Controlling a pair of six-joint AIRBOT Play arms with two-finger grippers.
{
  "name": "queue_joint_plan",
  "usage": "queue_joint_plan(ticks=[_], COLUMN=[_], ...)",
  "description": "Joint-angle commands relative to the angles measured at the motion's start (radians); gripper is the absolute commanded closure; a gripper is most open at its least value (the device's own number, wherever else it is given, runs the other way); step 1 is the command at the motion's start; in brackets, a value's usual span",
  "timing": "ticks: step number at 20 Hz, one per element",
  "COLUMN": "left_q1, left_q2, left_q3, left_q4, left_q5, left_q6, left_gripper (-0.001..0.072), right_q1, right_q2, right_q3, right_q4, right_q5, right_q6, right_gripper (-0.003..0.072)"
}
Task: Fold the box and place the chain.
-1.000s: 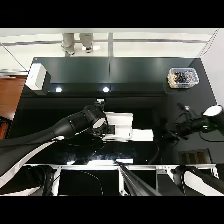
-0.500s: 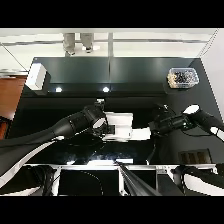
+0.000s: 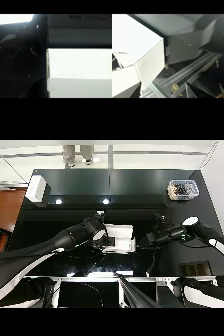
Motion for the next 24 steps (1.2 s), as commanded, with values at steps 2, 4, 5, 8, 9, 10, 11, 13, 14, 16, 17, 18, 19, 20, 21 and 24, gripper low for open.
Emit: queue_joint_plan(ticks=[2, 4, 5, 8, 9, 10, 11, 13, 14, 16, 17, 18, 19, 20, 21, 24], left_q1=[0.000, 0.000, 0.000, 0.000, 0.000, 0.000, 0.000, 0.000, 0.000, 0.000, 0.000, 0.000, 0.000, 0.000, 0.000, 0.000], left_q2=[0.000, 0.000, 0.000, 0.000, 0.000, 0.000, 0.000, 0.000, 0.000, 0.000, 0.000, 0.000, 0.000, 0.000, 0.000, 0.000], left_q3=[0.000, 0.000, 0.000, 0.000, 0.000, 0.000, 0.000, 0.000, 0.000, 0.000, 0.000, 0.000, 0.000, 0.000, 0.000, 0.000], left_q4=[0.000, 0.000, 0.000, 0.000, 0.000, 0.000, 0.000, 0.000, 0.000, 0.000, 0.000, 0.000, 0.000, 0.000, 0.000, 0.000], left_q5=[0.000, 0.000, 0.000, 0.000, 0.000, 0.001, 0.001, 0.002, 0.001, 0.001, 0.001, 0.001, 0.001, 0.002, 0.002, 0.006], left_q6=[0.000, 0.000, 0.000, 0.000, 0.000, 0.000, 0.000, 0.000, 0.000, 0.000, 0.000, 0.000, 0.000, 0.000, 0.000, 0.000], left_gripper=[0.0687, 0.0686, 0.0686, 0.0686, 0.0686, 0.0686, 0.0686, 0.0686, 0.0686, 0.0686, 0.0686, 0.0686, 0.0686, 0.0686, 0.0686, 0.0686], right_q1=[0.029, 0.085, 0.119, 0.209, 0.236, 0.264, 0.294, 0.365, 0.405, 0.481, 0.516, 0.553, 0.586, 0.620, 0.652, 0.729], right_q2=[0.000, 0.001, 0.001, 0.001, 0.001, 0.002, 0.002, 0.002, 0.005, 0.013, 0.013, 0.013, 0.013, 0.013, 0.013, 0.012], right_q3=[0.005, 0.026, 0.045, 0.106, 0.122, 0.137, 0.155, 0.199, 0.221, 0.258, 0.276, 0.293, 0.307, 0.320, 0.329, 0.330], right_q4=[0.033, 0.032, 0.032, 0.021, 0.001, -0.042, -0.107, -0.267, -0.353, -0.526, -0.592, -0.631, -0.658, -0.693, -0.734, -0.856], right_q5=[0.015, 0.000, -0.028, -0.129, -0.157, -0.186, -0.216, -0.251, -0.268, -0.304, -0.315, -0.323, -0.329, -0.328, -0.323, -0.317], right_q6=[-0.002, 0.021, 0.058, 0.137, 0.166, 0.219, 0.288, 0.441, 0.521, 0.721, 0.812, 0.869, 0.916, 0.978, 1.032, 1.204], right_gripper=[0.0053, 0.0053, 0.0054, 0.0054, 0.0054, 0.0055, 0.0055, 0.0057, 0.0057, 0.0057, 0.0097, 0.0227, 0.0250, 0.0278, 0.0318, 0.0318])
